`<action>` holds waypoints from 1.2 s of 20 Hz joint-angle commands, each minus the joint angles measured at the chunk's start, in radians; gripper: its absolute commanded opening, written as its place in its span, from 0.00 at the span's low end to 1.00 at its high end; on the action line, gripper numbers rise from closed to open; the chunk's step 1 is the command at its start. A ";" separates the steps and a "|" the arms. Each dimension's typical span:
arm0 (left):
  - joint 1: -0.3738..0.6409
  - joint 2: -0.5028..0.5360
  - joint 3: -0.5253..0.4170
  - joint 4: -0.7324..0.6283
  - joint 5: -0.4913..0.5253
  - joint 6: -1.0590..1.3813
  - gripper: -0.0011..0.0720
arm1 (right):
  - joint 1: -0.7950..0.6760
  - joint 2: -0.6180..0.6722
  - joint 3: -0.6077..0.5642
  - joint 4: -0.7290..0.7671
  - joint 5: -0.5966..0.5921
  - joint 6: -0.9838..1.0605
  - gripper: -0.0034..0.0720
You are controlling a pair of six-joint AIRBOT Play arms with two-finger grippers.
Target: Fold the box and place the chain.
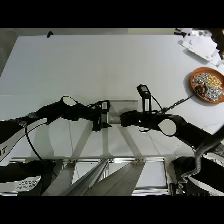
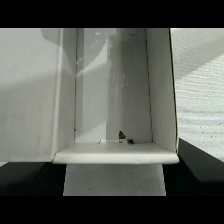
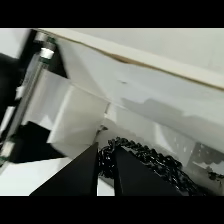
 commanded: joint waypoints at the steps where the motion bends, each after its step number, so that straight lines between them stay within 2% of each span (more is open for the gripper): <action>1: 0.000 0.001 0.000 0.000 0.000 0.000 0.46 | 0.001 -0.050 0.003 0.023 -0.030 0.001 0.12; 2: 0.000 0.001 0.000 0.000 0.000 0.000 0.46 | 0.001 -0.050 0.005 0.023 -0.029 0.001 0.21; 4: 0.000 0.001 0.000 0.000 0.000 0.000 0.46 | 0.001 -0.049 0.012 0.022 -0.027 0.000 0.29; 8: 0.000 0.001 0.000 0.000 0.000 0.000 0.46 | 0.001 -0.034 0.060 -0.008 0.072 0.000 0.32; 11: 0.000 0.001 0.000 0.000 0.000 0.000 0.46 | -0.004 0.026 0.108 -0.133 0.188 0.002 0.31; 16: 0.000 0.001 0.000 0.000 0.000 0.000 0.46 | -0.141 0.182 0.145 -0.456 0.591 0.142 0.31; 19: 0.000 0.001 0.000 0.000 0.000 0.000 0.46 | -0.249 0.248 0.145 -0.665 0.713 0.211 0.31; 20: 0.000 0.001 0.000 0.000 0.000 0.000 0.46 | -0.288 0.247 0.145 -0.716 0.762 0.222 0.38; 21: 0.000 0.001 0.000 0.000 0.000 0.000 0.46 | -0.333 0.238 0.144 -0.759 0.816 0.220 0.59; 22: 0.000 0.001 0.000 0.000 0.000 0.000 0.46 | -0.377 0.224 0.144 -0.795 0.846 0.220 0.72; 24: 0.000 0.001 0.000 0.000 0.000 0.000 0.46 | -0.468 0.179 0.144 -0.805 0.801 0.220 0.75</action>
